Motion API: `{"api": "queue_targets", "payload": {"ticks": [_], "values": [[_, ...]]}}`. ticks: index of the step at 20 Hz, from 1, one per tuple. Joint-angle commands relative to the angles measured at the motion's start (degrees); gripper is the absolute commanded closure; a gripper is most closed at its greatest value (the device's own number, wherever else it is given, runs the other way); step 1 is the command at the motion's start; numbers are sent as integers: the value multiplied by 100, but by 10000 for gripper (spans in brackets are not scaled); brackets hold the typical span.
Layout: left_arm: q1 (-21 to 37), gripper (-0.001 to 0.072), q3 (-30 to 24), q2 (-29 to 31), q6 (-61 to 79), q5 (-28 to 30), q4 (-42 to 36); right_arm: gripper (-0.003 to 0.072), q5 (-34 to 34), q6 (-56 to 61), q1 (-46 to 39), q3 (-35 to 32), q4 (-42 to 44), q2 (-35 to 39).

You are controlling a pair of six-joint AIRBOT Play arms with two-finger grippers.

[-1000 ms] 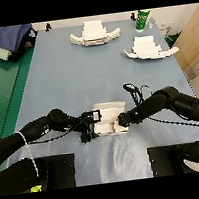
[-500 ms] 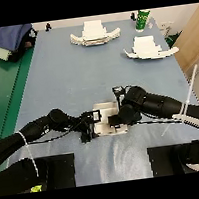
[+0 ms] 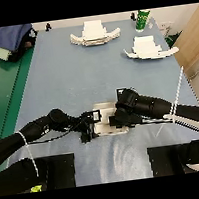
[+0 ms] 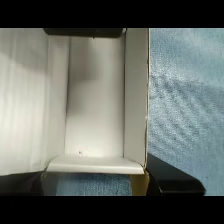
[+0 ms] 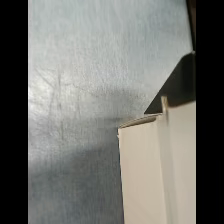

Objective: Fold the box.

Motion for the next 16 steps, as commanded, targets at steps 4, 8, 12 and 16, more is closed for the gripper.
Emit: {"api": "queue_targets", "payload": {"ticks": [4,8,12,16], "values": [[0,190,-2,-2,0,2,2,683,-11,155,11,9,-92,-13],[0,190,-2,-2,0,2,2,666,-13,142,11,9,-114,-11],[0,190,-2,-2,0,2,2,265,-87,-256,11,109,109,31],[0,190,-2,-2,0,2,2,265,-345,-358,-13,240,24,332]]}}
